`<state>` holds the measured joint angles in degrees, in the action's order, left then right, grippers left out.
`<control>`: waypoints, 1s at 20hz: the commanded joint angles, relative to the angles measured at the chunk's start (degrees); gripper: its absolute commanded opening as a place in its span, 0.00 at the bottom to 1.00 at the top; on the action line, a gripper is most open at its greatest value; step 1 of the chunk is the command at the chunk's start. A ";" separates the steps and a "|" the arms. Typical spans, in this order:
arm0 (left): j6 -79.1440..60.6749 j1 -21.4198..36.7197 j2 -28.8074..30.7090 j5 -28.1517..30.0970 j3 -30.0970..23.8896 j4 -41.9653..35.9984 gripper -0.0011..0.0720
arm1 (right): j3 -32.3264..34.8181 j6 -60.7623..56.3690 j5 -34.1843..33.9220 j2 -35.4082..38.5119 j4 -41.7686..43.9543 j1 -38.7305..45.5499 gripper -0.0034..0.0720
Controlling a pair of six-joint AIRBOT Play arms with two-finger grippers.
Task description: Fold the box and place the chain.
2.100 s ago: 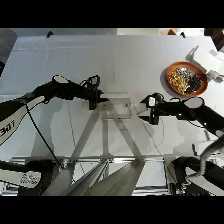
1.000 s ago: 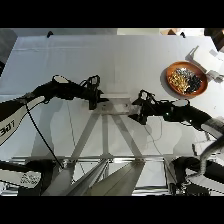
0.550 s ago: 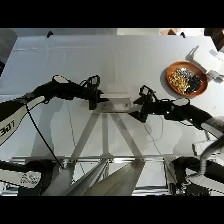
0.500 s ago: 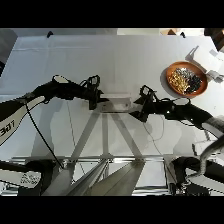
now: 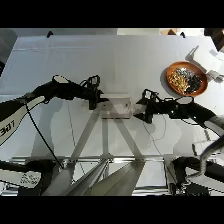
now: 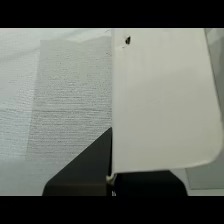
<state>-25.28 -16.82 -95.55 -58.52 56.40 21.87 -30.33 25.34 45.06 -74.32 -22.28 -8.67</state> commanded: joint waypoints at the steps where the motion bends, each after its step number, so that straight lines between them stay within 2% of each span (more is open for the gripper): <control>1: 0.00 0.02 -0.04 0.00 -0.02 0.00 0.03 | -0.02 1.29 2.32 -0.02 -3.61 -0.61 1.00; 6: -0.02 0.02 -0.04 0.00 -0.02 0.00 0.03 | 0.00 -1.40 0.17 -0.04 0.98 -4.79 1.00; 10: -0.02 0.02 -0.04 0.00 -0.02 0.00 0.03 | 0.00 -8.02 -6.78 -0.02 4.83 -5.53 1.00; 13: -0.02 0.02 -0.04 0.00 -0.02 0.00 0.03 | -0.02 -5.95 -6.82 -0.04 10.32 -5.53 1.00; 17: -0.02 0.02 -0.04 0.00 -0.02 0.00 0.03 | -0.02 -0.35 -6.82 -0.33 8.72 -5.46 0.99; 20: -0.02 0.02 -0.04 0.00 -0.02 0.00 0.03 | -0.66 1.16 -4.02 -2.80 8.94 -3.02 0.99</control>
